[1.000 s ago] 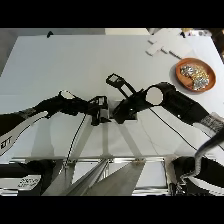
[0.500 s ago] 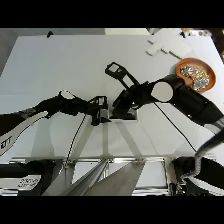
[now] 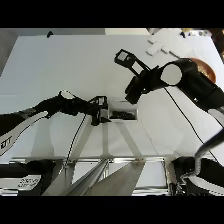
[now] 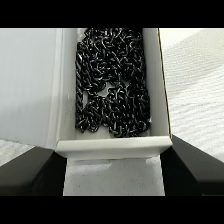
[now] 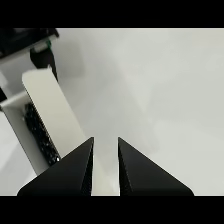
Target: Fold the box and place the chain.
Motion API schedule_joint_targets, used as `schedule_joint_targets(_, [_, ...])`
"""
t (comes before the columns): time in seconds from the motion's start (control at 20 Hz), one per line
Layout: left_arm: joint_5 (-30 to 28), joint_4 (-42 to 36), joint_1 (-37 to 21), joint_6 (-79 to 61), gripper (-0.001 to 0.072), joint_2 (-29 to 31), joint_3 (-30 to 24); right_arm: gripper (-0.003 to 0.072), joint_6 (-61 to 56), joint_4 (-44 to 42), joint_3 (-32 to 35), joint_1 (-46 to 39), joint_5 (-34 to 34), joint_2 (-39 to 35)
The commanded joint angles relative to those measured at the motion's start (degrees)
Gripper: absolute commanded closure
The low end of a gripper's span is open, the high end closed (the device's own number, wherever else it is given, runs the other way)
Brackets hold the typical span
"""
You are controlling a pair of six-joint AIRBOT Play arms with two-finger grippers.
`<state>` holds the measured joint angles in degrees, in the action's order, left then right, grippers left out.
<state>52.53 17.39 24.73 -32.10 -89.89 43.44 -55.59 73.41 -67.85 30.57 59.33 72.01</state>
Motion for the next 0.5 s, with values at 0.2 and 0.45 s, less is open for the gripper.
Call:
schedule_joint_targets(0.2, [0.0, 0.0, 0.0, 0.0, 0.0641, 0.0, 0.0, 0.0668, 12.9, -3.4, 5.4, -0.5, -1.0, 0.1])
schedule_joint_targets(0.45, [0.0, 0.0, 0.0, 0.0, 0.0641, 0.0, 0.0, 0.0511, 18.4, -3.1, 11.3, 0.9, -2.6, -1.0])
